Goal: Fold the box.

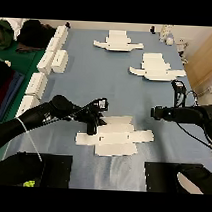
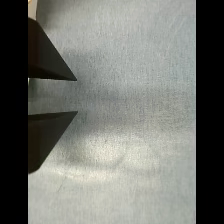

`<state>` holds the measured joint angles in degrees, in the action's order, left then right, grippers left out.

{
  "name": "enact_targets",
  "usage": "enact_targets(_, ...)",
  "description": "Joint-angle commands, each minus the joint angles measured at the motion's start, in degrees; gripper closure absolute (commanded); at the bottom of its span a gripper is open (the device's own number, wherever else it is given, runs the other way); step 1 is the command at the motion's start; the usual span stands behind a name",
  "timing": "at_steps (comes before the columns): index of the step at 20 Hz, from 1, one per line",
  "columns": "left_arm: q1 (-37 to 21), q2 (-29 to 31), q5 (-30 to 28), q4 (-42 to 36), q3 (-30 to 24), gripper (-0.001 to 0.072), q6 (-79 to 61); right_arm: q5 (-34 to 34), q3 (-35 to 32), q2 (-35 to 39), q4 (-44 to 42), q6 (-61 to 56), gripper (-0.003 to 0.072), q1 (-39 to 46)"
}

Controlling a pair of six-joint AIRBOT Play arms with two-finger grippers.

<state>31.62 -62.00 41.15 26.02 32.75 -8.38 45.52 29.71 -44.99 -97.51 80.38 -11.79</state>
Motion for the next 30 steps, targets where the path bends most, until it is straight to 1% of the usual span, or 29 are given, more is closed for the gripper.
enact_targets(1, 0.1, -0.1, 3.7, 0.8, 1.2, 0.0695, -0.2, 0.0, 0.0, 0.0, -0.5, 0.0, 0.0383, 0.0)
enact_targets(11, 0.2, -0.2, 6.7, 2.7, 1.3, 0.0695, 0.5, 0.0, 0.0, 0.0, -0.9, 0.0, 0.0385, 0.0)
enact_targets(16, 0.2, -0.2, 7.5, 2.7, -0.3, 0.0695, 0.5, 0.0, 0.0, 0.0, -1.3, 0.0, 0.0385, 0.0)
enact_targets(20, 0.2, -0.2, 7.5, 2.7, -0.6, 0.0695, 0.9, 0.2, 0.0, 0.1, -4.2, 0.0, 0.0391, 0.0)
enact_targets(21, 0.1, -0.2, 7.5, 2.7, -0.6, 0.0695, 0.9, 0.6, 0.0, 0.1, -6.2, 0.0, 0.0404, 0.0)
enact_targets(22, 0.1, -0.2, 7.4, 2.7, -0.6, 0.0695, 0.9, 1.7, 0.0, 0.1, -8.8, 0.2, 0.0508, 0.0)
enact_targets(23, 0.1, -0.2, 7.3, 2.7, -0.6, 0.0695, 0.9, 3.6, 0.1, 0.1, -11.4, 1.2, 0.0650, -0.1)
enact_targets(24, 0.1, -0.2, 7.3, 2.7, -0.6, 0.0695, 0.9, 6.3, 0.1, 0.2, -14.4, 3.1, 0.0678, -0.3)
enact_targets(26, 0.1, -0.2, 7.3, 2.7, -0.6, 0.0695, 0.9, 13.1, 0.1, 1.2, -18.4, 6.3, 0.0685, -3.1)
enact_targets(28, 0.1, -0.2, 7.3, 2.7, -0.6, 0.0695, 0.9, 18.4, 0.1, 4.2, -18.4, 5.0, 0.0686, -9.3)
enact_targets(30, 0.1, -0.2, 7.3, 2.7, -0.6, 0.0695, 0.9, 20.3, -0.1, 9.1, -17.9, 1.0, 0.0685, -17.9)
